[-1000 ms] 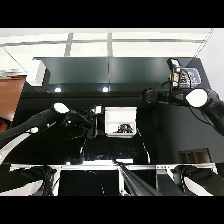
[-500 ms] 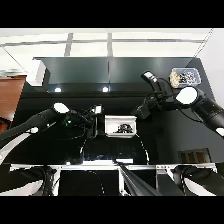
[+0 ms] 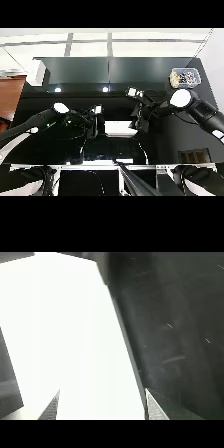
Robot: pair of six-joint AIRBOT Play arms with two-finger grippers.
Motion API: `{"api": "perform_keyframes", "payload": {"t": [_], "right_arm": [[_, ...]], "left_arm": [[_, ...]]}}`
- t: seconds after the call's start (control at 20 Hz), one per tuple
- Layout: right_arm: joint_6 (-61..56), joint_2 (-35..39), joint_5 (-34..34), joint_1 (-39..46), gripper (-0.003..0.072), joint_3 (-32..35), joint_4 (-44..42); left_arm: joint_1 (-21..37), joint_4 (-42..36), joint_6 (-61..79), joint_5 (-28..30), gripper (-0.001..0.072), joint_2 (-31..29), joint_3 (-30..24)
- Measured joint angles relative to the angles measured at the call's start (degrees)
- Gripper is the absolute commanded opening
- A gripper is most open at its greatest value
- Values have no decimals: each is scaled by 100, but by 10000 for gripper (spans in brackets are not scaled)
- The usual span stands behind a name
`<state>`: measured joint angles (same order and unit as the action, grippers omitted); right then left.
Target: Fold the box and place the chain.
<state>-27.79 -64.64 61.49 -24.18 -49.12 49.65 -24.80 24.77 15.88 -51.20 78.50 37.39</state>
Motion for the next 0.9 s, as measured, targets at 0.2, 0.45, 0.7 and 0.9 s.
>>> {"api": "perform_keyframes", "payload": {"t": [0.2, 0.45, 0.7, 0.9], "right_arm": [[356, -4, 85, -177, 638, 7, 24], [509, -22, 125, -234, 638, 26, 116], [544, -149, 118, -243, 638, 92, 153], [564, -186, 52, -243, 485, 105, 153]], "left_arm": [[0, 0, 2, -2, 338, 0, 0], [0, 0, 2, -2, 338, 0, 0], [0, 0, 2, -2, 338, 0, 0], [0, 0, 2, -2, 338, 0, 0]]}}
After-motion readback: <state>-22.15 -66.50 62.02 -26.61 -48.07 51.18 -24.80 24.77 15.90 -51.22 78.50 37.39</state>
